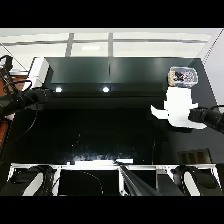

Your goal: Fold the box and place the chain.

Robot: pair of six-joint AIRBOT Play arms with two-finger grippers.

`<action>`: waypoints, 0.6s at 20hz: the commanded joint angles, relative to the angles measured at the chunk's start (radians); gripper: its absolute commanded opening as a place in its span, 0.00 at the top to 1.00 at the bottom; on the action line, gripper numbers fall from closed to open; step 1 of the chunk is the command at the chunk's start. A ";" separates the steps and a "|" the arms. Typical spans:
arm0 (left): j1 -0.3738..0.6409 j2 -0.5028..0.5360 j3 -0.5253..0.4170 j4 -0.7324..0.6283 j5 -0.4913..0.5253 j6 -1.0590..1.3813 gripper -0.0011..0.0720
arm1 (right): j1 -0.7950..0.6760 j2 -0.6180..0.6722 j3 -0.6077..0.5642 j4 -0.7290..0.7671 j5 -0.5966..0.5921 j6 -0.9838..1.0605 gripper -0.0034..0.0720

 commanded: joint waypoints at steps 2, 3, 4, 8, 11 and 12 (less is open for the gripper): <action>0.000 -0.021 0.000 -0.041 0.043 -0.003 0.79 | -0.001 -0.027 0.000 -0.006 -0.249 0.000 0.02; 0.000 -0.031 0.000 -0.042 0.042 -0.003 0.61 | -0.011 -0.063 0.000 -0.089 -0.286 0.030 0.02; 0.000 -0.039 0.000 -0.043 0.039 -0.003 0.31 | -0.036 -0.111 0.004 -0.195 -0.322 0.099 0.02; -0.003 -0.056 0.000 -0.066 0.002 -0.023 0.01 | -0.316 -0.433 0.157 -0.428 -0.359 0.308 0.02; -0.009 -0.056 0.000 -0.064 -0.021 -0.023 0.01 | -0.575 -0.671 0.351 -0.307 -0.254 0.307 0.02; -0.009 -0.056 0.000 -0.064 -0.021 -0.023 0.01 | -0.652 -0.731 0.406 -0.218 -0.188 0.285 0.02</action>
